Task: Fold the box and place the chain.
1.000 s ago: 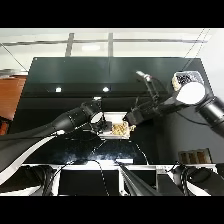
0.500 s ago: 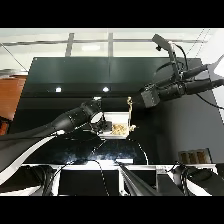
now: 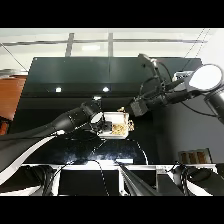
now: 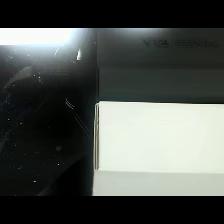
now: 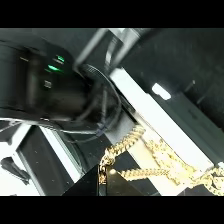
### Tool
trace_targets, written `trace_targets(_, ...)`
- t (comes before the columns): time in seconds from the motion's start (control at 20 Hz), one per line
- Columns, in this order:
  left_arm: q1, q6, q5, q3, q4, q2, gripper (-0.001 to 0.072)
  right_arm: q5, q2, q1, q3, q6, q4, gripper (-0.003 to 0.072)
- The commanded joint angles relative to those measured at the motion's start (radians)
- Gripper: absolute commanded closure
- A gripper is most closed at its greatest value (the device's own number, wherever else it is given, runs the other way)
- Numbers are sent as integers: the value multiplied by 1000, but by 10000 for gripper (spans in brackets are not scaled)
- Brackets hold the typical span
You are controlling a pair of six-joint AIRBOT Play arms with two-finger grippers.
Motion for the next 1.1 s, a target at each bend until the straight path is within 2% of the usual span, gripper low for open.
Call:
trace_targets(0.0, 1, 0, 0, 0, 2, -1, 678, -77, -2, 5, -81, -3, -11, 665)
trace_targets(0.25, 1, 0, -2, 0, 2, -1, 678, -108, -4, 22, -143, -38, -1, 665)
trace_targets(0.4, 1, 0, -1, 0, 2, -1, 678, -173, -6, 50, -180, -42, -1, 665)
trace_targets(0.65, 1, 0, -2, 0, 2, -1, 678, -197, -14, 71, -188, -60, -21, 664)
trace_targets(0.7, 1, 0, -2, 0, 2, -1, 678, -192, -17, 71, -188, -59, -30, 614)
trace_targets(0.75, 1, 0, -2, 0, 2, -1, 677, -183, -18, 71, -188, -59, -32, 360)
trace_targets(0.8, 1, 0, -2, 0, 2, -1, 678, -160, -18, 71, -187, -60, -29, 167)
trace_targets(0.85, 1, 0, -2, 0, 2, -1, 678, -129, -18, 68, -185, -60, -34, 88)
trace_targets(1.05, 1, 0, -3, 0, 2, -1, 678, 18, 25, -72, -183, -98, -93, 71)
